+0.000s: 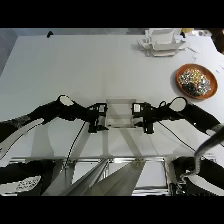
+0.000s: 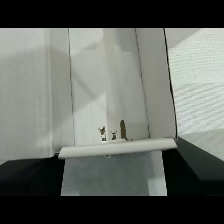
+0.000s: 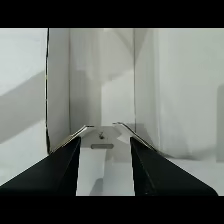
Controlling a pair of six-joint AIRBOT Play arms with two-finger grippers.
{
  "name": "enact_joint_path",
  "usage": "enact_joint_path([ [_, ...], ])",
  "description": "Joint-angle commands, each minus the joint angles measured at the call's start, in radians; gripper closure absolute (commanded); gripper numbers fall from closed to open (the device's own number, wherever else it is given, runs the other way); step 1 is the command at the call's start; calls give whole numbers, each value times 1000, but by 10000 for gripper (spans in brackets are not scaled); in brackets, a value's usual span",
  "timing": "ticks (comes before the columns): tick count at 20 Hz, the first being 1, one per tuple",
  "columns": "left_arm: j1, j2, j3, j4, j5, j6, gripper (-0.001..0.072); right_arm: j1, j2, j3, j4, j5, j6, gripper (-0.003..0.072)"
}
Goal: Fold the box and place the chain.
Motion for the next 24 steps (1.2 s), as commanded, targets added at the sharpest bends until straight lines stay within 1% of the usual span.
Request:
enact_joint_path([
  [1,1,0,1,0,0,0,518,-16,73,-1,-119,10,128,319],
  [3,1,0,1,0,0,0,518,-42,131,-1,-140,30,218,332],
  [4,1,0,1,0,0,0,518,-57,161,-1,-136,39,262,374],
  [6,1,0,1,0,0,0,518,-86,213,0,-137,30,431,526],
  [7,1,0,1,0,0,0,518,-108,232,0,-137,12,510,558],
  [9,1,0,1,0,0,0,518,-161,264,0,-134,-46,657,653],
  [12,1,0,1,0,0,0,518,-269,275,10,-109,-98,882,667],
  [14,1,0,1,0,0,0,518,-336,272,11,-118,-90,996,667],
  [16,1,0,1,0,0,0,518,-399,252,11,-121,-37,1058,667],
  [18,1,0,1,0,0,0,518,-426,214,11,-122,24,1090,667],
  [22,1,0,1,0,0,0,518,-401,79,10,-117,166,1092,667],
  [24,1,0,1,0,0,0,518,-378,20,10,-108,198,1092,667],
])
